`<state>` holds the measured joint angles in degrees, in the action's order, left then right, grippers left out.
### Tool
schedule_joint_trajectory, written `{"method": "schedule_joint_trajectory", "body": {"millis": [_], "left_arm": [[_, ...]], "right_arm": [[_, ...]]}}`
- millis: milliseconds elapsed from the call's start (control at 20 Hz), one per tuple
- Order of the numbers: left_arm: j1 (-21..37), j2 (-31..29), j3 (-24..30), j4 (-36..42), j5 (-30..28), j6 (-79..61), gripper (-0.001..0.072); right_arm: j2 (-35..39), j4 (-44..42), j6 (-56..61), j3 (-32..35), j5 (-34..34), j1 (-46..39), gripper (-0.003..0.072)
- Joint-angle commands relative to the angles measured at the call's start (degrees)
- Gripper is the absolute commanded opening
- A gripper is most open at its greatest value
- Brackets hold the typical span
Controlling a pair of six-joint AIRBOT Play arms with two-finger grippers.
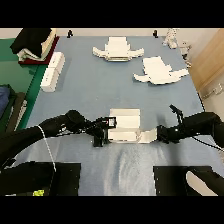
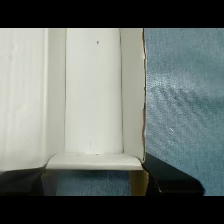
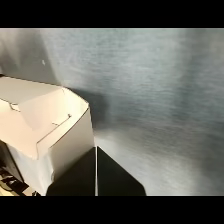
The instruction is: Fold the box.
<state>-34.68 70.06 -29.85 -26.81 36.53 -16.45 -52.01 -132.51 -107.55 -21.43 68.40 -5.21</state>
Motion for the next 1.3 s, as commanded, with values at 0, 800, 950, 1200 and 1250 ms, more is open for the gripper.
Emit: {"method": "schedule_joint_trajectory", "body": {"millis": [0,800,950,1200,1250], "left_arm": [[0.04,0.02,-0.04,0.00,-0.02,0.00,0.0459],[0.04,0.02,-0.04,0.00,0.00,0.00,0.0459],[0.04,0.02,-0.04,0.00,-0.02,0.00,0.0458],[0.04,0.02,-0.04,0.00,0.00,0.00,0.0458],[0.04,0.02,-0.04,0.00,-0.02,0.00,0.0458]], "right_arm": [[0.35,-4.90,-2.08,0.22,0.59,0.00,0.0006],[-1.55,-4.98,0.24,-6.32,-7.82,16.63,0.0428],[-1.55,2.01,7.85,-8.79,-10.95,21.05,0.0427],[-3.41,17.14,26.88,-12.72,-13.33,30.95,0.0427],[-4.35,19.96,30.47,-13.94,-13.55,33.11,0.0427]]}}
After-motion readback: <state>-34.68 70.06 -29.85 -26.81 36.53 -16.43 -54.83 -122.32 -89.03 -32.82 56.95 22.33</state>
